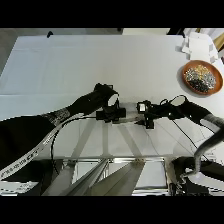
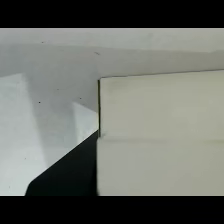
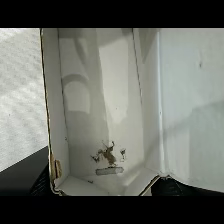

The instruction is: Fold the box and place the chain.

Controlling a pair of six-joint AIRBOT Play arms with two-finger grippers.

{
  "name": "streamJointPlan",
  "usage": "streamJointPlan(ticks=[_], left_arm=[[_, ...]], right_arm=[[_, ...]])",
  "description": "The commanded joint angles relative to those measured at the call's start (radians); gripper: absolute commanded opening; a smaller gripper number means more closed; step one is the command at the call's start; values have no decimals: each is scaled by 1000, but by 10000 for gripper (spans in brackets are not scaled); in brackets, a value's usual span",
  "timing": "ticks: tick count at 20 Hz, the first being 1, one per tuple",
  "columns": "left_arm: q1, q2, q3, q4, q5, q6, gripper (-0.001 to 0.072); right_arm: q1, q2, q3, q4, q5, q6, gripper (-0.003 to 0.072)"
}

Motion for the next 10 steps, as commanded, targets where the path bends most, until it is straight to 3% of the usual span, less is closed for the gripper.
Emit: streamJointPlan(ticks=[1, 2, 3, 7, 8, 9, 10], left_arm=[[0, 0, 1, 15, -24, -18, 129], [0, 0, 1, 19, -24, -23, 115], [0, 0, 1, 22, -23, -24, 22], [0, 0, 1, 36, -23, -23, 2], [0, -1, 1, 38, -22, -23, 16], [0, 0, 1, 38, -23, -23, 78], [0, 0, 1, 38, -23, -23, 193]], right_arm=[[0, 0, 0, 0, 0, 0, 411], [0, 0, 0, 0, 0, 0, 411], [0, 0, 0, 0, 0, 0, 411], [0, 0, 0, 0, 0, 0, 411], [0, 0, 0, 0, 0, 0, 411], [0, 0, 0, 0, 0, 0, 411], [0, 0, 0, 0, 0, 0, 411]])
